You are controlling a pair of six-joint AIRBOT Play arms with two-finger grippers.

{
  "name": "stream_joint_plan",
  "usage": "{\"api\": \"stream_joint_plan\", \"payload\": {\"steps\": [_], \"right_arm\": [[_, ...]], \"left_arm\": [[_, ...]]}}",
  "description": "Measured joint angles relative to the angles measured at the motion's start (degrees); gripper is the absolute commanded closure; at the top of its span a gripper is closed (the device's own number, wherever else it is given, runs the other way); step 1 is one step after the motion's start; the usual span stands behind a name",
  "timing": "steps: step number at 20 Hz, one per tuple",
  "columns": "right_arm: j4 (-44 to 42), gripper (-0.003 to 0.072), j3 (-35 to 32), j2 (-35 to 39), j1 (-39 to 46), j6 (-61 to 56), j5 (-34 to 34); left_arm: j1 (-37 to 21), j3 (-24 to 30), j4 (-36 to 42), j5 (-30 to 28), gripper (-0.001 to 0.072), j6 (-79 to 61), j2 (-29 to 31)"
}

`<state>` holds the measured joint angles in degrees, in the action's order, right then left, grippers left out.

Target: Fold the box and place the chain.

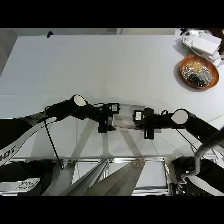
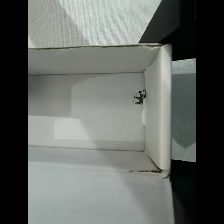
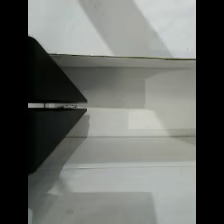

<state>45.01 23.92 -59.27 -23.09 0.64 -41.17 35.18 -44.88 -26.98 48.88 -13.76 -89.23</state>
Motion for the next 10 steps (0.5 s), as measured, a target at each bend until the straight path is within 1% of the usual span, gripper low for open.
{"api": "stream_joint_plan", "payload": {"steps": [3, 5, 10], "right_arm": [[3.02, 0.0678, 0.00, 2.32, -0.17, -5.49, -0.22], [5.75, 0.0678, 0.00, 5.31, -0.20, -11.17, -1.22], [12.66, 0.0678, -0.02, 14.97, -0.20, -33.94, -2.67]], "left_arm": [[-0.02, 0.00, 0.00, 0.00, 0.0573, 0.04, 0.00], [0.00, 0.00, 0.00, 0.00, 0.0573, 0.07, 0.00], [0.00, 0.00, 0.02, 0.00, 0.0573, 0.13, 0.00]]}}
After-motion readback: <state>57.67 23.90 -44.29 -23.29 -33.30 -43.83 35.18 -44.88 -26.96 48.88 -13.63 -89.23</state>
